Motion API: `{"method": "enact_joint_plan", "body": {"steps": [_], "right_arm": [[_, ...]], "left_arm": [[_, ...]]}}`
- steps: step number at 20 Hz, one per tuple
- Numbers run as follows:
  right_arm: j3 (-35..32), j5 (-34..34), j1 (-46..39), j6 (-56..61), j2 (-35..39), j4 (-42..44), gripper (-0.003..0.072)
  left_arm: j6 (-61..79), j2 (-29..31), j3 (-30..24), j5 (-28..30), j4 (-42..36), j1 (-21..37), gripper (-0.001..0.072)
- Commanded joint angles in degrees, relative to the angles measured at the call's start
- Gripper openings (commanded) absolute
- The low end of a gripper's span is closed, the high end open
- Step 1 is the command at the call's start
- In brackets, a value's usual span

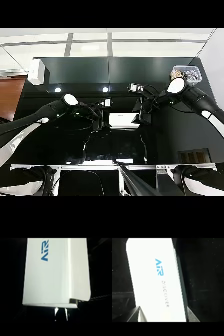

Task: Fold the box and place the chain.

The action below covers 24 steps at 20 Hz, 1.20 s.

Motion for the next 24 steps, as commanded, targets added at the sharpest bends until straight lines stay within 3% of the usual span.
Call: {"method": "enact_joint_plan", "body": {"steps": [1, 4, 5, 6, 24], "right_arm": [[-0.07, -0.26, 0.28, -0.76, 0.22, -0.26, 0.0536], [-0.07, -0.31, 0.28, -0.57, 0.94, -0.24, 0.0508], [-0.07, 0.07, 0.28, -0.55, 1.14, -0.22, 0.0341], [-0.09, 0.59, 0.28, -0.55, 1.2, -0.24, 0.0302], [-0.83, 0.42, 1.7, 0.5, 1.16, -3.04, 0.0309]], "left_arm": [[0.04, -0.02, 0.04, -0.02, 0.02, -0.02, 0.0344], [0.04, -0.02, 0.04, -0.02, 0.02, -0.02, 0.0344], [0.04, -0.02, 0.04, -0.02, 0.02, -0.02, 0.0344], [0.04, -0.02, 0.04, -0.04, 0.02, -0.02, 0.0344], [0.04, -0.02, 0.04, -0.04, 0.04, -0.02, 0.0344]]}}
